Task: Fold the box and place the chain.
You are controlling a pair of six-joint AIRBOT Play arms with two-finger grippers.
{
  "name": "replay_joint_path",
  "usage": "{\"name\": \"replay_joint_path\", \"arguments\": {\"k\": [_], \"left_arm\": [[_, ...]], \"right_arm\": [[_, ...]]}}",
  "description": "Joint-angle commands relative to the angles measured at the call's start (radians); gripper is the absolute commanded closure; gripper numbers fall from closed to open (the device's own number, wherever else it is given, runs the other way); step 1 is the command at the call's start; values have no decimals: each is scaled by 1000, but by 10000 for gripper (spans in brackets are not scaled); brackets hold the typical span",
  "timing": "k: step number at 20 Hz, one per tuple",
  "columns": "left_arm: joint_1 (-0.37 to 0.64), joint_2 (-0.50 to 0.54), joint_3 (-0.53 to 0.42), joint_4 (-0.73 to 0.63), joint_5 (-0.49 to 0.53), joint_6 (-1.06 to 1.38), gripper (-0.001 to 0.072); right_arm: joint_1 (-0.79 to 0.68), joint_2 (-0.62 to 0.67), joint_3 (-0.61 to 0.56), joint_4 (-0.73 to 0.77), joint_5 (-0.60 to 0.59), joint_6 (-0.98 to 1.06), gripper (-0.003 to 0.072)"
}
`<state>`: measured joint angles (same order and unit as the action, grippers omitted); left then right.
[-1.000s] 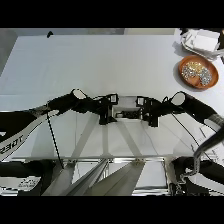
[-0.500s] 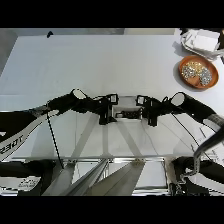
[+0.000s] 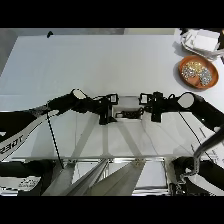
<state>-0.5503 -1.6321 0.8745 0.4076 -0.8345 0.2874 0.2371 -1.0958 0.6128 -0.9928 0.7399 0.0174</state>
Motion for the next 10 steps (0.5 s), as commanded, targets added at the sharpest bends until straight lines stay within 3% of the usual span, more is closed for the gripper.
{"name": "replay_joint_path", "arguments": {"k": [1, 6, 10], "left_arm": [[0, 0, 0, 0, 0, 0, 380], [0, 0, 0, 0, 1, 0, 380], [0, 0, 0, 0, 0, 0, 380]], "right_arm": [[0, 42, 1, 111, -22, -1, 676], [1, 58, 1, 221, 79, -53, 676], [1, 151, 1, 258, 105, -53, 676]]}}
